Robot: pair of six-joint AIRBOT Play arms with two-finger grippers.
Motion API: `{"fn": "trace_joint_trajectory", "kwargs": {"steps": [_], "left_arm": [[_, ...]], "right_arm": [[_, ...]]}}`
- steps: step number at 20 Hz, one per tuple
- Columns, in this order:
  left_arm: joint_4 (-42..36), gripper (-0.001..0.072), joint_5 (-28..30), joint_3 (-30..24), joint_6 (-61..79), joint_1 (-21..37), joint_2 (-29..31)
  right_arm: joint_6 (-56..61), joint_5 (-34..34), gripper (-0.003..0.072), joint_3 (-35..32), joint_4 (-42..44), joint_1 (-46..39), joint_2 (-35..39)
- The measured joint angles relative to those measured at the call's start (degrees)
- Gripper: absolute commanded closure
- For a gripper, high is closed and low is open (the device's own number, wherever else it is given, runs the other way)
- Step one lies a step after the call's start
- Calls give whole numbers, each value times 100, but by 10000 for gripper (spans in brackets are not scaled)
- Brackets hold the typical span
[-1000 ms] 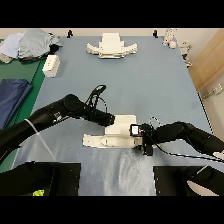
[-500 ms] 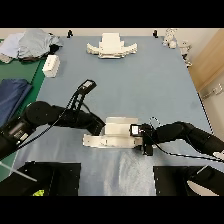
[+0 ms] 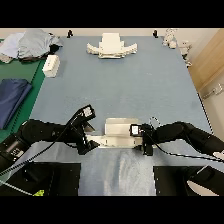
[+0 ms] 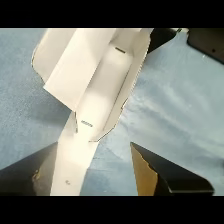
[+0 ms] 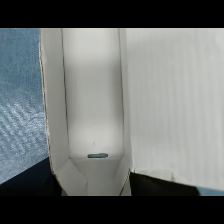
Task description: Fold the box.
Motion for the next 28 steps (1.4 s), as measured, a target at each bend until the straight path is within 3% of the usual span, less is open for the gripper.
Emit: {"fn": "trace_joint_trajectory", "kwargs": {"steps": [5, 11, 12, 14, 15, 17, 19, 28], "left_arm": [[-221, 22, 238, -358, 1412, 109, -315], [-763, 24, 632, -426, 2776, 133, -1123], [-885, 62, 693, -426, 2988, 133, -1255], [-1104, 212, 789, -426, 3373, 138, -1473], [-1200, 250, 813, -422, 3556, 138, -1572], [-1368, 252, 894, -413, 3871, 138, -1698], [-1506, 531, 973, -404, 4107, 94, -1784], [-1958, 548, 1362, -404, 4562, -284, -2000]], "right_arm": [[0, 2, 183, 0, 0, 0, 0], [0, 0, 183, 0, 0, 0, 0], [0, 0, 183, 0, 0, 0, 0], [0, 0, 183, 2, 0, 0, 0], [0, 0, 183, 0, 0, 0, 0], [0, 0, 183, 0, 0, 0, 0], [0, 0, 183, 2, 0, 0, 0], [0, -4, 183, 0, 0, 0, 2]]}}
